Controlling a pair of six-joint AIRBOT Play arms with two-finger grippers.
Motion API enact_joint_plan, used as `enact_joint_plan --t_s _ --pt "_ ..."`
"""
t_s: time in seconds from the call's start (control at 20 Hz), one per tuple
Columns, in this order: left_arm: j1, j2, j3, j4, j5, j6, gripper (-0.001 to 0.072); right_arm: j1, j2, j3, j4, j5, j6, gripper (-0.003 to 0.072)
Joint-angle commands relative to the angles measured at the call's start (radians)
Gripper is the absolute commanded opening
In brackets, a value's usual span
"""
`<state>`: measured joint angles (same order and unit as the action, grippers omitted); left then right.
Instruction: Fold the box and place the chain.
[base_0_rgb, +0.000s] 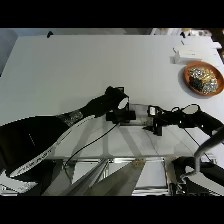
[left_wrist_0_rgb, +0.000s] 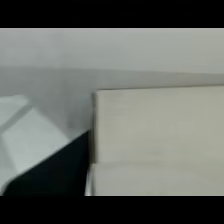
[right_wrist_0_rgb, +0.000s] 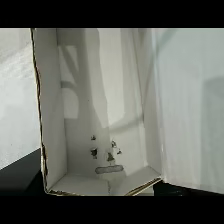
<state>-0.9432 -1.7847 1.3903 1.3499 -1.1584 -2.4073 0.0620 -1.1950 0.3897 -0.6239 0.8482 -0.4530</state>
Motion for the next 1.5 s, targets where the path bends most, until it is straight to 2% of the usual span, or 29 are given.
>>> enact_joint_plan --t_s 0.0,0.05,0.3,0.45,0.55,0.65,0.7,0.75,0.8,0.95,1.0,1.1,1.25,1.35,1.45 --pt "0.016 0.042 0.001 0.012 -0.052 0.006 0.0494 0.000 0.000 0.000 0.000 0.001 -0.001 0.0294" --pt "0.024 0.058 0.001 0.012 -0.059 0.012 0.0525 0.000 0.000 0.000 0.000 0.000 -0.001 0.0294" --pt "0.071 0.167 0.001 0.009 -0.113 0.227 0.0524 0.000 0.000 0.000 0.000 0.001 -0.001 0.0294" --pt "0.116 0.270 0.001 0.011 -0.160 0.480 0.0524 0.000 0.000 0.000 0.000 0.001 -0.001 0.0294" --pt "0.140 0.347 -0.026 -0.010 -0.163 0.801 0.0525 0.000 0.000 0.000 0.000 0.001 -0.001 0.0294" --pt "0.162 0.427 -0.111 -0.062 -0.104 1.242 0.0541 0.000 0.000 0.000 0.000 0.001 -0.001 0.0294" --pt "0.175 0.466 -0.179 -0.111 -0.042 1.475 0.0571 0.000 0.000 0.000 0.000 0.001 -0.001 0.0294" --pt "0.192 0.496 -0.253 -0.178 0.032 1.687 0.0635 0.000 0.000 0.000 0.000 0.001 -0.001 0.0294" --pt "0.214 0.517 -0.335 -0.266 0.117 1.928 0.0660 0.000 0.000 0.000 0.000 0.001 -0.001 0.0294" --pt "0.291 0.488 -0.520 -0.482 0.304 2.461 0.0662 0.000 0.000 0.000 0.000 0.001 -0.001 0.0294" --pt "0.314 0.452 -0.553 -0.528 0.336 2.561 0.0712 0.000 0.000 0.000 0.000 0.001 -0.001 0.0294" --pt "0.344 0.366 -0.566 -0.607 0.345 2.657 0.0704 0.000 0.000 0.000 0.000 0.001 -0.001 0.0294" --pt "0.348 0.266 -0.566 -0.822 0.348 2.823 0.0709 0.000 0.000 0.000 0.000 0.001 -0.001 0.0294" --pt "0.348 0.229 -0.566 -0.949 0.351 2.922 0.0711 0.000 0.000 0.000 0.000 0.001 -0.001 0.0294" --pt "0.348 0.210 -0.566 -1.014 0.356 2.966 0.0713 0.000 0.000 0.000 0.000 0.001 -0.001 0.0294"
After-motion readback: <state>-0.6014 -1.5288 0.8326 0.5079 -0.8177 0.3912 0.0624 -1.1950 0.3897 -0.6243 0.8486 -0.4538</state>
